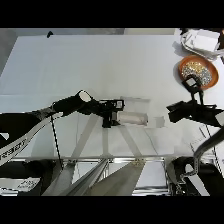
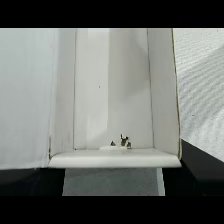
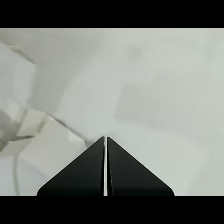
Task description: Fold the box and place the chain.
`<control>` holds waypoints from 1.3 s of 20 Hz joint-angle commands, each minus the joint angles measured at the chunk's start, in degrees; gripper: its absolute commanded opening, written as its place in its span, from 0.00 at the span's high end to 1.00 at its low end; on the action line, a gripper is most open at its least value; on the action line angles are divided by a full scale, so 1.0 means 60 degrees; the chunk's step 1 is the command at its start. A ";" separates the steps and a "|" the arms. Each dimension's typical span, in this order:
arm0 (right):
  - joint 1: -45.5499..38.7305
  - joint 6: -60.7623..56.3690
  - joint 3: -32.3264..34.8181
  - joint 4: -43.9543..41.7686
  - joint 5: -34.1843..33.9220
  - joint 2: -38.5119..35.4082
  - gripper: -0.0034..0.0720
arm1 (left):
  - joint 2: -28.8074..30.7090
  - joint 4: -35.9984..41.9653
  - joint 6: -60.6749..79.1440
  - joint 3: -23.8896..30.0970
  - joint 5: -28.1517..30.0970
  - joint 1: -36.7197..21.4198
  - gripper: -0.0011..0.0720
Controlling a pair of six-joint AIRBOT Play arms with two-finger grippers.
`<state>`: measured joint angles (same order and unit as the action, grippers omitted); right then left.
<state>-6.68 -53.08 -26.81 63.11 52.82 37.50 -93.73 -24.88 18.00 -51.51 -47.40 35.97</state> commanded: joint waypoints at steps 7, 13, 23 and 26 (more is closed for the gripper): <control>-0.0882 -0.2495 0.0095 0.0372 0.1239 0.2091 0.93 | 0.0000 0.0000 -0.0004 0.0000 0.0007 -0.0004 0.61; -0.0127 -0.1756 0.0106 -0.0546 0.1585 0.3544 0.93 | 0.0000 0.0000 -0.0004 0.0000 0.0007 -0.0004 0.61; 0.0546 -0.0390 0.0102 -0.2980 0.1053 0.4426 0.82 | 0.0000 0.0000 -0.0004 0.0000 0.0004 -0.0004 0.61; 0.0546 -0.0299 0.0102 -0.3020 0.1326 0.4313 0.68 | 0.0000 -0.0004 -0.0004 0.0000 0.0007 -0.0004 0.61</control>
